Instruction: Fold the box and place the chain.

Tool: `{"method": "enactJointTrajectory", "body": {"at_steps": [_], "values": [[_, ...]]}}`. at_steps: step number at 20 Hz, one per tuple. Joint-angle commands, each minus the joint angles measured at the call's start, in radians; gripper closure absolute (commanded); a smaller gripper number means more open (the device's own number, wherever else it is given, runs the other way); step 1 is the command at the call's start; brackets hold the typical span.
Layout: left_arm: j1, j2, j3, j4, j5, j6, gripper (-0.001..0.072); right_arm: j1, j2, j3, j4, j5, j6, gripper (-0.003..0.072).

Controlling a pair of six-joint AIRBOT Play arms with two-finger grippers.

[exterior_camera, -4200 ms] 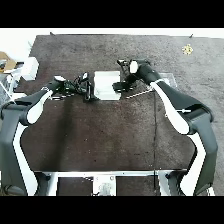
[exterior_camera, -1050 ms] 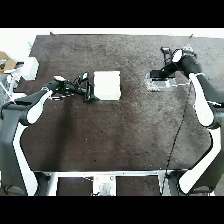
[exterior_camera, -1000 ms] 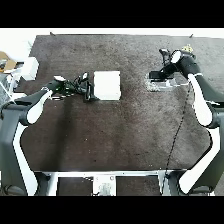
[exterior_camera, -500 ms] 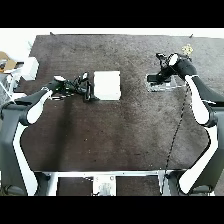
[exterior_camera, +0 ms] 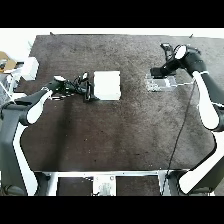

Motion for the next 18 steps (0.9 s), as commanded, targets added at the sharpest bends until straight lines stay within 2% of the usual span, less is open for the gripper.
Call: {"method": "enactJointTrajectory", "body": {"at_steps": [1,6,11,15,18], "values": [[0.0,0.0,0.0,0.0,0.0,0.0,0.0186,0.002,0.124,0.001,0.011,0.004,-0.019,0.0681],[-0.001,0.0,0.0,0.0,0.0,0.0,0.0186,0.037,0.37,0.0,0.006,-0.076,-0.066,0.0682],[0.0,0.0,0.0,0.0,0.0,0.0,0.0186,0.133,0.584,0.0,0.002,-0.392,-0.098,0.0682],[0.0,0.0,0.0,0.0,0.0,0.0,0.0186,0.251,0.64,0.0,0.002,-0.653,-0.179,0.0682],[0.0,0.0,0.0,0.0,0.001,0.0,0.0186,0.328,0.622,0.0,0.003,-0.666,-0.193,0.0682]]}}
